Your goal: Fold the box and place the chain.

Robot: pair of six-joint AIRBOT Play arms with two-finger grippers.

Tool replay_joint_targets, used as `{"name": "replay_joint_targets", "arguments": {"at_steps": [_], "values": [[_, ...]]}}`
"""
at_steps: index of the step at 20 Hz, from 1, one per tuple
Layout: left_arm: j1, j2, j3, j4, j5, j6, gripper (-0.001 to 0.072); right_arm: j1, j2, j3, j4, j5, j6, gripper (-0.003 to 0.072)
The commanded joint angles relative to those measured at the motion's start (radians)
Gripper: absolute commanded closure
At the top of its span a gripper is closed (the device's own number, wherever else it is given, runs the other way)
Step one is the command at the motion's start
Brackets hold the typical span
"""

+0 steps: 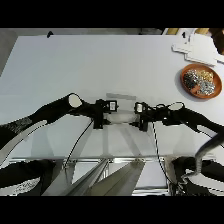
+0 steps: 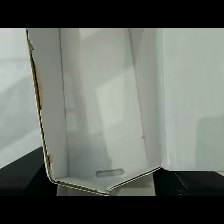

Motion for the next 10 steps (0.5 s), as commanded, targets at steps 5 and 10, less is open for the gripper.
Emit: {"name": "replay_joint_targets", "arguments": {"at_steps": [5,10], "values": [[0.069,0.137,0.000,0.153,-0.136,-0.401,0.0707,0.001,0.000,0.000,0.000,0.000,0.001,0.0389],[0.235,0.362,0.000,0.414,-0.267,-1.118,0.0707,0.001,0.000,0.000,0.000,0.000,0.001,0.0389]]}}
